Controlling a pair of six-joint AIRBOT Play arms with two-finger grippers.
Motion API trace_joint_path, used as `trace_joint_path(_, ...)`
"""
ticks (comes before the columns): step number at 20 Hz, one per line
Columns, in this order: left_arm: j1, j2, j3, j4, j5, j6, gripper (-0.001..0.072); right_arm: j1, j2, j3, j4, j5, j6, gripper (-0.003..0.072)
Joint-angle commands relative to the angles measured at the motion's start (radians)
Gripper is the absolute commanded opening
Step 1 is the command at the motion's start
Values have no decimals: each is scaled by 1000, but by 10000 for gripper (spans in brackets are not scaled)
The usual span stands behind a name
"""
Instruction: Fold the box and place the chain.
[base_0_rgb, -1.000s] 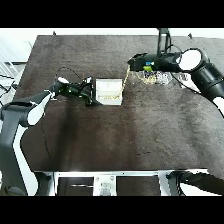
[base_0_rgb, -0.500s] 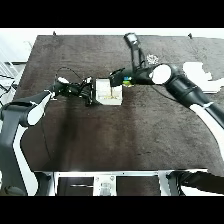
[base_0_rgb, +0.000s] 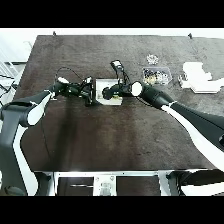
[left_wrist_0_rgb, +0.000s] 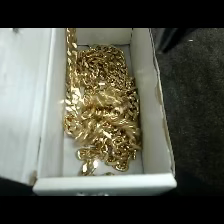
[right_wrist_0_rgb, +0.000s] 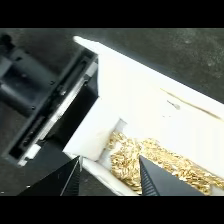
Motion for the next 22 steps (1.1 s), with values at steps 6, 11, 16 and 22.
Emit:
trace_joint_path(6,1,0,0,0,0,0,428,-285,172,-100,-57,35,7,408)
trace_joint_path(11,1,0,0,0,0,0,428,-486,109,-171,20,-61,81,494)
trace_joint_path(16,1,0,0,0,0,0,429,-482,-85,-63,80,-77,68,491)
trace_joint_path(22,1,0,0,0,0,0,428,-457,-240,87,171,-81,10,365)
